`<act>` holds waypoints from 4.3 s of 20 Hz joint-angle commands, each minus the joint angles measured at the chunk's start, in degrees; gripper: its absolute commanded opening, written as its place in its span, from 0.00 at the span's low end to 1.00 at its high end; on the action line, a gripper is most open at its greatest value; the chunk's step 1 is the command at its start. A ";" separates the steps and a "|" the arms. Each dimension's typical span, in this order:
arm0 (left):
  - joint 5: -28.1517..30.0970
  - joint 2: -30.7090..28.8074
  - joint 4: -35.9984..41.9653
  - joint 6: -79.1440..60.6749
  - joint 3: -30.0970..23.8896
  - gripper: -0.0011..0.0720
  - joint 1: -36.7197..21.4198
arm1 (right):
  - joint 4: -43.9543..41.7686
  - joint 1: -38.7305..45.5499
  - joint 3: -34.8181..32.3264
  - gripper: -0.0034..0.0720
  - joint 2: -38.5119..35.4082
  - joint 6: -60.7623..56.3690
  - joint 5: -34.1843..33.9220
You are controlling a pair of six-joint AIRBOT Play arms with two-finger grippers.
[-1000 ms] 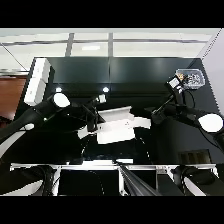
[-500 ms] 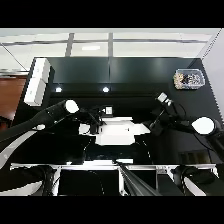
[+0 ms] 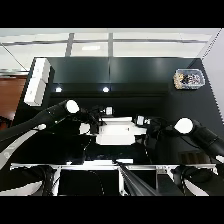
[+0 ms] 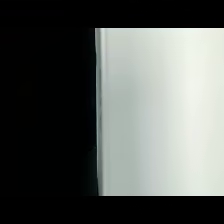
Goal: Fold the box and place the chain.
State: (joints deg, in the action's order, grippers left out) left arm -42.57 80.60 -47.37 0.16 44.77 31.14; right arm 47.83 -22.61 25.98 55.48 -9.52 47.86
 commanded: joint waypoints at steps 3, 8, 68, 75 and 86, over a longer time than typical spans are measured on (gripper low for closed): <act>0.13 0.04 -0.13 -0.02 -0.02 0.05 -0.02 | -3.15 -1.57 -0.70 0.97 1.64 2.54 1.64; 0.13 0.04 -0.13 0.00 -0.02 0.05 -0.02 | -9.51 -8.00 -4.09 0.97 2.36 5.07 -7.61; 0.11 0.04 0.07 0.02 -0.02 0.05 0.02 | -19.67 -0.72 4.79 0.97 16.35 24.98 -7.06; 0.11 0.04 0.07 0.04 -0.02 0.05 0.02 | -17.03 -0.87 6.51 0.97 17.97 21.33 -6.16; 0.00 0.04 0.07 0.04 -0.02 0.05 0.02 | -14.56 -2.51 6.54 0.97 18.12 20.41 -6.95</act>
State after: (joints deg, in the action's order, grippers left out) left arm -42.48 80.62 -47.29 0.21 44.80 31.18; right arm 32.60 -24.91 32.49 73.56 11.29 41.17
